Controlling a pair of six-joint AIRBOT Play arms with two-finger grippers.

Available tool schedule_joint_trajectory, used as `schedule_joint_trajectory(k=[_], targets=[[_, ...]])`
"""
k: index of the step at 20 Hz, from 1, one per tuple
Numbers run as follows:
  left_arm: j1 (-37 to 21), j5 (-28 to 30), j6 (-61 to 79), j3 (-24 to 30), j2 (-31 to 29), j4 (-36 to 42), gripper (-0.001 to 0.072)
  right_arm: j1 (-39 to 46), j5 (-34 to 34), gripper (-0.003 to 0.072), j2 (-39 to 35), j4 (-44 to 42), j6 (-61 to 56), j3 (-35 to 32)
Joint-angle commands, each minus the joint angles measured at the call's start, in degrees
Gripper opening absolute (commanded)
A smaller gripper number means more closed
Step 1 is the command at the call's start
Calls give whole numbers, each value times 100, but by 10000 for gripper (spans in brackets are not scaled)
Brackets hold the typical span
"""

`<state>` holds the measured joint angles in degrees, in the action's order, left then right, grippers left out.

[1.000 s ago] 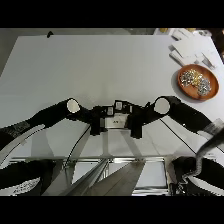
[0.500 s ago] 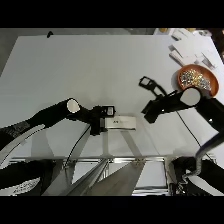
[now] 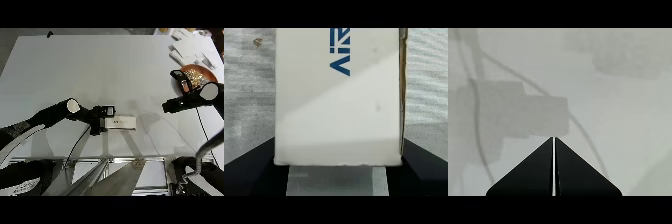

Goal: Fold the box and place the chain.

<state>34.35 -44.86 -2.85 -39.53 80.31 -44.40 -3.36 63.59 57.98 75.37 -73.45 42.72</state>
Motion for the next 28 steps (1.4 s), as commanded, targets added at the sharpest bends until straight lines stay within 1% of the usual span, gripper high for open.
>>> schedule_joint_trajectory(k=[1,10,12,18,22,24,26,28], targets=[[-2,2,0,-2,-4,-2,134,50,24,17,-4,81,-114,0],[2,4,2,-2,-4,20,133,50,26,17,-4,79,-114,0],[2,76,-7,-2,-4,28,134,50,26,17,-4,79,-114,0],[2,-92,-17,-2,-79,129,133,50,26,17,-4,79,-114,0],[-63,-42,-20,-2,-531,103,133,50,26,17,-4,79,-114,0],[-203,17,-59,-2,-835,105,133,50,26,17,-4,76,-114,0],[-461,144,-413,-2,-1141,96,133,50,26,17,-4,76,-114,0],[-885,192,-870,-2,-1449,11,133,50,26,17,-4,74,-114,0]])
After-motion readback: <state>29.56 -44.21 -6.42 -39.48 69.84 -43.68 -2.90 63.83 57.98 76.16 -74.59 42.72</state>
